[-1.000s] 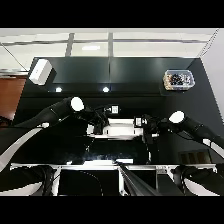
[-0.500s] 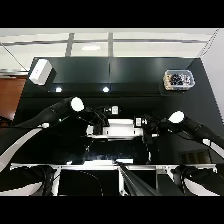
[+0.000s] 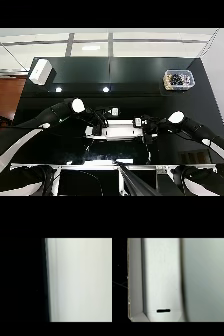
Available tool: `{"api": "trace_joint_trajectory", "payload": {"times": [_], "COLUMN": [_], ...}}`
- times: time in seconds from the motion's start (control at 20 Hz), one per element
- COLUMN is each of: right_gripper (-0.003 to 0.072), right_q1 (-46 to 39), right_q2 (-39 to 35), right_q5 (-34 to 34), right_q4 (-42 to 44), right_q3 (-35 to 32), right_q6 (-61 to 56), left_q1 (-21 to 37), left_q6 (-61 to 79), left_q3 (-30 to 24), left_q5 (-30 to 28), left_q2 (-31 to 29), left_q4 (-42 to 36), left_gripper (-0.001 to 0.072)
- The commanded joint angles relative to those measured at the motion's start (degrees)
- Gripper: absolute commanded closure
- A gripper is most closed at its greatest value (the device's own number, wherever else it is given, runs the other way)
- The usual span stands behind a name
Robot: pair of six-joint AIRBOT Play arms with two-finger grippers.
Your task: Fold the box and place the chain.
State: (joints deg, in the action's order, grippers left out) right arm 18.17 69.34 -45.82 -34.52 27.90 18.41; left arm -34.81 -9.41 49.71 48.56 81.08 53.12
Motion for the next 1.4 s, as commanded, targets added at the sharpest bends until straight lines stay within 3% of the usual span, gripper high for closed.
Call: {"api": "trace_joint_trajectory", "payload": {"times": [0.0,1.35], "right_gripper": [0.0055,0.0055], "right_q1": [0.0,2.7], "right_q2": [0.0,0.0], "right_q5": [0.0,2.4], "right_q4": [-0.1,0.9], "right_q3": [0.0,0.0], "right_q6": [0.0,-1.1], "left_q1": [0.0,-0.2], "left_q6": [0.0,0.0], "left_q3": [0.0,0.0], "left_q5": [-0.3,-0.3], "left_q2": [0.0,0.0], "left_q4": [0.2,0.2], "left_gripper": [0.0685,0.0684]}}
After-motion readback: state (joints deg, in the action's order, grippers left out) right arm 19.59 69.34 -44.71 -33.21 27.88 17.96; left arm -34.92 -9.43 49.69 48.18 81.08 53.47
